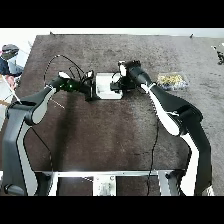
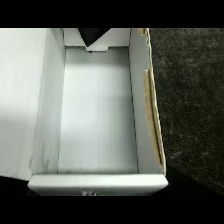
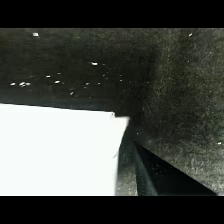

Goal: Fold the box and place the chain.

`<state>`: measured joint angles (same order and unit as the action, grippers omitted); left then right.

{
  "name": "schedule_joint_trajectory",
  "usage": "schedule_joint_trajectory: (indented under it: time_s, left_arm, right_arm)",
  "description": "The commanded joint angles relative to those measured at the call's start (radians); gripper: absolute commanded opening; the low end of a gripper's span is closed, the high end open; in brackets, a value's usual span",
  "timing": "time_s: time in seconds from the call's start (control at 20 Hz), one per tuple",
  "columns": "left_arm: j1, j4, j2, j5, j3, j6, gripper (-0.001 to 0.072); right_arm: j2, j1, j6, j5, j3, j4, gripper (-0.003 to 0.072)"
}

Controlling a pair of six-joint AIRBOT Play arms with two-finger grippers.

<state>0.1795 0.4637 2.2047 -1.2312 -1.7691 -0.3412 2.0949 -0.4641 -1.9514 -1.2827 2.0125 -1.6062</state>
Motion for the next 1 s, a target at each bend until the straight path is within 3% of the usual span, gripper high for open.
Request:
schedule_joint_trajectory:
  time_s: [0.0, 0.95]
  left_arm:
    - [0.0, -0.001, 0.0, 0.001, 0.0, 0.0, 0.0409]
    - [0.0, -0.001, 0.0, 0.001, 0.0, 0.0, 0.0409]
  right_arm:
    - [-0.019, 0.002, 0.02, 0.001, 0.001, 0.013, 0.0408]
    - [-0.14, 0.05, 0.193, -0.033, 0.0, 0.003, 0.0408]
